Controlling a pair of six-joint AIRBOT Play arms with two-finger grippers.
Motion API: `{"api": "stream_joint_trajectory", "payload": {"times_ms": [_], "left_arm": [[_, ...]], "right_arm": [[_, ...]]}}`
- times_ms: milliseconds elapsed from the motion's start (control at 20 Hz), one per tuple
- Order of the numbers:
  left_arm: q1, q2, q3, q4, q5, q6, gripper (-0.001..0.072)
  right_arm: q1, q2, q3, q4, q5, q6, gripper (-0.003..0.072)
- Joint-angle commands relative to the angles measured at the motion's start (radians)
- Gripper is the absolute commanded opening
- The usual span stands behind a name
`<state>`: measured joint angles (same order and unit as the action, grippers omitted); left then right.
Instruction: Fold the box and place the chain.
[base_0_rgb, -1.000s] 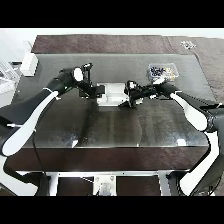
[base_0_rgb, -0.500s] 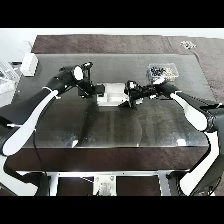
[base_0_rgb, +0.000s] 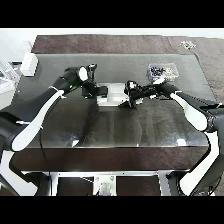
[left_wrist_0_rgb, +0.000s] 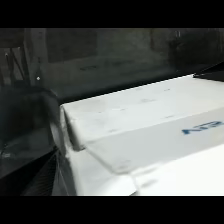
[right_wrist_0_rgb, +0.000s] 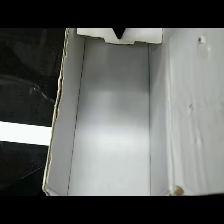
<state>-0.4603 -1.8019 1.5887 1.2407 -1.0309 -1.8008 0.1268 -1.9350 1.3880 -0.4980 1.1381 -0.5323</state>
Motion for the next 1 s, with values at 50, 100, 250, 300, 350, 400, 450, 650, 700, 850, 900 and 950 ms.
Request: {"api": "stream_joint_trajectory", "payload": {"times_ms": [50,100,250,300,350,400,450,650,700,850,900,950], "left_arm": [[-0.008,-0.016,0.024,0.034,-0.020,-0.011,0.0640],[-0.008,-0.016,0.024,0.047,-0.024,-0.021,0.0639],[-0.008,-0.016,0.024,0.066,-0.034,-0.032,0.0639],[-0.008,-0.015,0.024,0.068,-0.035,-0.032,0.0639],[-0.008,-0.016,0.026,0.071,-0.038,-0.033,0.0640],[-0.008,-0.016,0.033,0.082,-0.044,-0.040,0.0640],[-0.008,-0.015,0.042,0.088,-0.051,-0.046,0.0639],[-0.007,-0.014,0.054,0.092,-0.071,-0.064,0.0488],[-0.007,-0.014,0.054,0.099,-0.078,-0.079,0.0343],[-0.008,-0.016,0.054,0.114,-0.073,-0.087,0.0334],[-0.008,-0.016,0.055,0.114,-0.070,-0.087,0.0334],[-0.012,-0.016,0.055,0.114,-0.065,-0.087,0.0334]], "right_arm": [[0.000,0.000,0.000,0.000,0.000,0.000,0.0587],[0.000,0.000,0.000,0.000,0.000,0.000,0.0587],[0.000,0.000,0.000,0.000,0.000,0.000,0.0587],[0.000,0.000,0.000,0.000,0.000,0.000,0.0587],[0.000,0.000,0.000,0.000,0.000,0.000,0.0587],[0.000,0.000,0.000,0.000,0.000,0.000,0.0587],[0.000,0.000,0.000,0.000,0.000,0.000,0.0587],[0.000,0.000,0.000,0.000,0.000,0.000,0.0587],[0.000,0.000,0.000,0.000,0.000,0.000,0.0587],[0.000,0.000,0.000,0.000,0.000,0.000,0.0587],[0.000,0.000,0.000,0.000,0.000,0.000,0.0587],[0.000,0.000,0.000,0.000,0.000,0.000,0.0587]]}}
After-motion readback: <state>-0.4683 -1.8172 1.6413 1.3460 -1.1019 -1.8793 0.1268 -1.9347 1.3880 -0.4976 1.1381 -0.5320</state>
